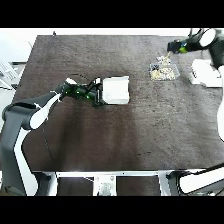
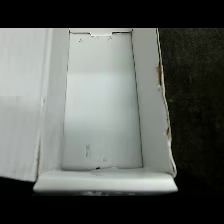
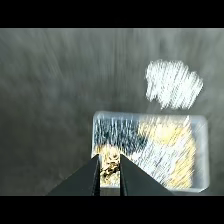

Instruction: Fold the box and place the chain.

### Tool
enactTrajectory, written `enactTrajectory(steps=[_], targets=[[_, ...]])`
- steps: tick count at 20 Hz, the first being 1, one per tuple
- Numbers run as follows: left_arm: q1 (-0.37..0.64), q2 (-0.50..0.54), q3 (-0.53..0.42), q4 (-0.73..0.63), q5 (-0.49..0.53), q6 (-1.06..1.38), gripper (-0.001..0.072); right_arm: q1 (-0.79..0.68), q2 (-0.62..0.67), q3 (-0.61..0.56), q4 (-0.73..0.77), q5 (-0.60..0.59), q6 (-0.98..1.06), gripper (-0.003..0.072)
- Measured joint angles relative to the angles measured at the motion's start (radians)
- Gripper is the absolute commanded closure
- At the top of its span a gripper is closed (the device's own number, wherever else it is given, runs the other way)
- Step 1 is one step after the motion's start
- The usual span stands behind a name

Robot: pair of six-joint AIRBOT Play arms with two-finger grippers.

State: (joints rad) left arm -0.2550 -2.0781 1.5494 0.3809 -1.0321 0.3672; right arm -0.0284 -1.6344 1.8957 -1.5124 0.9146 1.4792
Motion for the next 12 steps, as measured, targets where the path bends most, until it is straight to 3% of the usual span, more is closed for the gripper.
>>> enactTrajectory(steps=[6, 12], targets=[[0.000, 0.000, 0.000, 0.000, 0.000, 0.000, 0.0239, 0.115, 0.253, 0.000, -0.089, 0.003, -0.005, 0.0678], [0.000, 0.000, 0.000, 0.000, 0.000, 0.000, 0.0239, 0.262, 0.393, 0.001, -0.122, 0.002, -0.050, 0.0678]])
